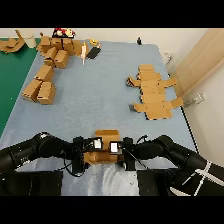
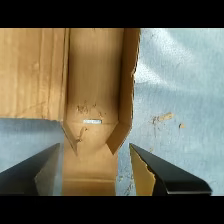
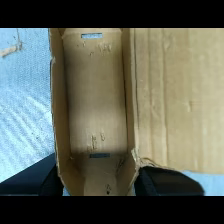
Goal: Fold the box.
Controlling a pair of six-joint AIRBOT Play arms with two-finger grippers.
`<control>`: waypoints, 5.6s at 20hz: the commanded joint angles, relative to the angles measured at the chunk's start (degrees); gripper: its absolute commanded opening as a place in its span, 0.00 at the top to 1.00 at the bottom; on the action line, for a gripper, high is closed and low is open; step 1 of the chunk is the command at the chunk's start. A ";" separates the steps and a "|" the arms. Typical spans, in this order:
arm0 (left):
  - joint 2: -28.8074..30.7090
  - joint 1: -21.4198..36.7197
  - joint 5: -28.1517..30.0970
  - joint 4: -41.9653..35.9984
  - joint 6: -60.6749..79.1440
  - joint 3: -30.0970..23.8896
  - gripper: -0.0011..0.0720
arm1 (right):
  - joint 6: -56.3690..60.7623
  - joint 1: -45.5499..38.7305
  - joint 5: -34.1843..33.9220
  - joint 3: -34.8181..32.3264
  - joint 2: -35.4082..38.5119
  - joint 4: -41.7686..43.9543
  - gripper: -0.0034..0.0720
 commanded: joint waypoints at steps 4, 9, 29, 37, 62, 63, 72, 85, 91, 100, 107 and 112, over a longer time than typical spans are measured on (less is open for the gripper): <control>-0.39 -0.57 1.07 -3.13 0.24 -0.04 0.59 | 0.02 0.02 0.00 0.00 0.00 0.02 0.29; -0.48 -2.80 3.80 -3.08 0.20 -0.04 0.60 | 0.00 0.02 0.02 0.00 0.00 0.02 0.29; -2.67 -2.80 8.85 -6.99 0.35 -0.07 0.46 | 0.00 0.02 0.02 0.00 0.00 0.02 0.29; -3.96 -2.78 8.90 -9.79 0.39 -0.07 0.46 | 0.00 0.02 0.02 0.00 0.00 0.02 0.29; 2.21 -2.67 -2.25 13.00 -17.09 3.39 0.97 | 0.00 0.02 0.00 0.00 0.00 0.02 0.29; 4.39 -2.67 -5.01 16.17 -23.56 3.61 0.97 | 0.02 0.02 0.02 0.00 0.00 0.02 0.29; 32.70 10.47 -15.52 27.65 -86.53 -5.88 0.97 | 0.02 0.02 0.02 0.00 0.00 0.02 0.29; 23.85 13.99 -2.01 -0.81 -70.71 -17.70 0.97 | 0.02 0.02 0.00 0.00 0.00 0.02 0.29; 14.56 13.99 3.43 -16.44 -55.19 -17.68 0.97 | 0.02 0.02 0.00 0.00 0.00 0.02 0.29; 13.62 13.99 2.82 -35.21 -38.71 -16.48 0.97 | 0.02 0.02 0.00 0.00 0.00 0.02 0.29; 13.49 14.01 2.64 -36.85 -36.52 -16.50 0.97 | 0.00 0.02 0.02 0.00 0.00 0.02 0.29; 13.49 14.01 2.93 -43.19 -29.55 -16.50 0.93 | 0.00 0.02 0.00 0.00 0.00 0.02 0.29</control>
